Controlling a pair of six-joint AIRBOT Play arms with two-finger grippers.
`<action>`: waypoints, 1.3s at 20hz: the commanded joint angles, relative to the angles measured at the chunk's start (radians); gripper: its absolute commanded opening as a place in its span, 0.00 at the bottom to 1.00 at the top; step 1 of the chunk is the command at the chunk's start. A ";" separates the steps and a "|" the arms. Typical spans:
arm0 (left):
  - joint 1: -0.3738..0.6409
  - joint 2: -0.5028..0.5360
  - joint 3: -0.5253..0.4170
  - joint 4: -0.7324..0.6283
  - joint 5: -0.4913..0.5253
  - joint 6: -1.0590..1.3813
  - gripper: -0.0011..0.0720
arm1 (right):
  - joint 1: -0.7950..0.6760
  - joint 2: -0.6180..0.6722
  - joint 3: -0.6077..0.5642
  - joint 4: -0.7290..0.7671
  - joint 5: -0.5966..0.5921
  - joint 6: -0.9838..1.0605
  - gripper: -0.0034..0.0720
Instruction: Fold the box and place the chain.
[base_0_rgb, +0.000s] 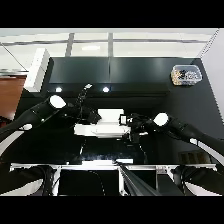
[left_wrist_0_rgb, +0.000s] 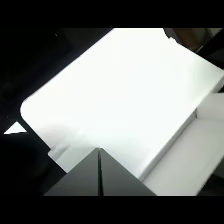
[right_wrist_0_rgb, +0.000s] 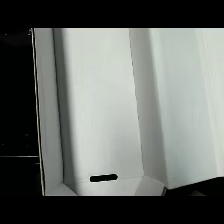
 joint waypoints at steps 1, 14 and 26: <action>0.052 0.061 0.033 0.074 -0.122 0.006 0.06 | 0.000 0.000 0.000 0.001 -0.003 0.002 0.34; 0.106 0.270 -0.056 0.230 -0.227 0.793 0.99 | 0.000 0.000 0.000 0.000 -0.003 0.003 0.34; 0.029 0.050 -0.057 0.190 -0.143 0.842 0.98 | 0.000 0.000 0.000 0.000 -0.003 0.003 0.34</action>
